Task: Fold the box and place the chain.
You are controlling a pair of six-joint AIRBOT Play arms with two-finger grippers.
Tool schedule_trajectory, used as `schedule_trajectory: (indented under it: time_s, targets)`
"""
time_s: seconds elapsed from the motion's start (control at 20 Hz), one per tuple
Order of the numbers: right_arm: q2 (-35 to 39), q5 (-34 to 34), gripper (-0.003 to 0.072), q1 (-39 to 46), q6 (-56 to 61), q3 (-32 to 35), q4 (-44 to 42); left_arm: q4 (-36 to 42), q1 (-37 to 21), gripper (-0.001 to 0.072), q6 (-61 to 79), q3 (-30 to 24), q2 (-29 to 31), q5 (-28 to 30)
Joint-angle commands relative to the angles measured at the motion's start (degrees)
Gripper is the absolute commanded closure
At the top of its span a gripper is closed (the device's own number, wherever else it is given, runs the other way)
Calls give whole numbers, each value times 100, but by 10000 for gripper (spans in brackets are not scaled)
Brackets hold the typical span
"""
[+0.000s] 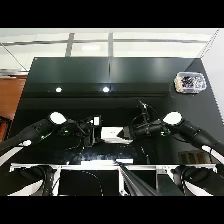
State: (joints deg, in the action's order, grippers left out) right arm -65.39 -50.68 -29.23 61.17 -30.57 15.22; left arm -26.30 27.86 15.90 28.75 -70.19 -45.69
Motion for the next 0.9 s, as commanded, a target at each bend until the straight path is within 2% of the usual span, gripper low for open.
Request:
schedule_trajectory:
  time_s: [0.0, 0.2, 0.4, 0.65, 0.85]
  targets:
    - [-101, 293, 682, -48, 42, 13, 15, -2, 2, 252, -2, 7, 0, 0]
    - [-101, 339, 682, -107, 404, 13, 492, -2, 2, 252, -2, 7, 0, 2]
    - [-103, 686, 683, -247, 444, 13, 601, -2, 2, 252, -2, 7, 0, 0]
    - [-98, 688, 682, -295, 398, 9, 688, -2, 2, 252, -2, 7, 0, 0]
    - [92, 155, 683, -33, 44, -210, 719, 0, 2, 252, -2, 7, 0, 0]
